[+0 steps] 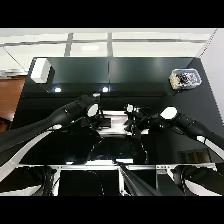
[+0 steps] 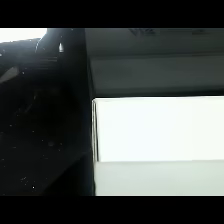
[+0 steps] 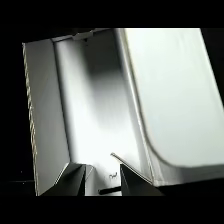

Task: Fold the box and place the chain.

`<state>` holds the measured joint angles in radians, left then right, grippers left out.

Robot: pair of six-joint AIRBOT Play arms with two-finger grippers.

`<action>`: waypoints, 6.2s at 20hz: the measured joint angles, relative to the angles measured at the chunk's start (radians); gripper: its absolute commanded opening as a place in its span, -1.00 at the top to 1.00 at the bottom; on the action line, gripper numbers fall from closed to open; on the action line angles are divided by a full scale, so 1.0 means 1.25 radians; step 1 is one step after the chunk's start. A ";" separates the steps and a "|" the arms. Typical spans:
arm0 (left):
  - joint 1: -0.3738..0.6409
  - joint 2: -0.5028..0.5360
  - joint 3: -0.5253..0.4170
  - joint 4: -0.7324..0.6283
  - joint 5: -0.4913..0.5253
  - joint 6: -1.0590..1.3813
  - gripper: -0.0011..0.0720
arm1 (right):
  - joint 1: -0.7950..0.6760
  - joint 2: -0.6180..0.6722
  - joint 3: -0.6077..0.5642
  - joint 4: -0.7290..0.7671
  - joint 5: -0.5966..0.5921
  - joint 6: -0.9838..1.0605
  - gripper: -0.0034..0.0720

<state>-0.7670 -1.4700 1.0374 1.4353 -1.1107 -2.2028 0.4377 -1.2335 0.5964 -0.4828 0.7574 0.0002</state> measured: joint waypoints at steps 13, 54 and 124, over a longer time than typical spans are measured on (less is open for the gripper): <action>0.000 0.000 0.000 -0.006 0.003 0.003 0.90 | -0.014 0.007 0.004 -0.028 0.020 0.161 0.88; 0.000 0.000 0.000 -0.004 0.001 0.001 0.90 | -0.219 -0.009 0.028 0.080 0.330 0.806 -0.01; 0.001 0.000 0.000 -0.008 -0.006 -0.004 0.90 | 0.243 -0.212 0.366 -0.706 0.284 1.724 0.88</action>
<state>-0.7662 -1.4700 1.0374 1.4254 -1.1183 -2.2078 0.7410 -1.4990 1.0542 -1.3659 1.1122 2.1555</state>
